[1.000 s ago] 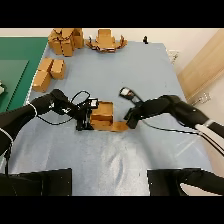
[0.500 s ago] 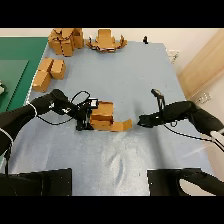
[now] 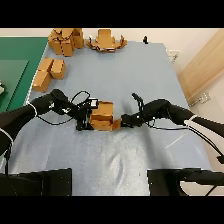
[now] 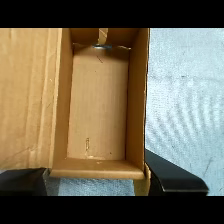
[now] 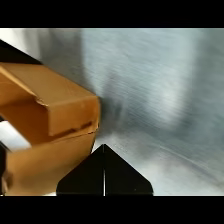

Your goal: Fold the box.

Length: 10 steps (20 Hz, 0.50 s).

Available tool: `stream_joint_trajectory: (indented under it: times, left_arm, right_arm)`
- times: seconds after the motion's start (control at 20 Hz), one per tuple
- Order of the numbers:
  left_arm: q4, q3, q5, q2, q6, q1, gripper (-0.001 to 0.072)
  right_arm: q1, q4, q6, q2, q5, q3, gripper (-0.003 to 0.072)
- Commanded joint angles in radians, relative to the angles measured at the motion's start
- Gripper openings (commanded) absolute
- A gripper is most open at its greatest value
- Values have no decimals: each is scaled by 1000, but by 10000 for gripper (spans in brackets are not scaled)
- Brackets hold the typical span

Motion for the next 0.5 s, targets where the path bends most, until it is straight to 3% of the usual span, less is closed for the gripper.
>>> stream_joint_trajectory:
  times: [0.0, 0.15, 0.25, 0.45]
  left_arm:
    - [0, 0, -6, 0, 0, 0, 18]
    - [0, 0, -6, 0, 0, 0, 18]
    - [-1, 0, -6, 0, 0, 0, 18]
    - [-1, 1, -6, 0, 0, 0, 18]
  right_arm:
    - [25, 59, -32, 13, -27, 45, 4]
    - [25, 92, -53, 27, -69, 45, 6]
    - [25, 127, -64, 26, -74, 45, 152]
    - [26, 139, -56, 21, -72, 45, 167]
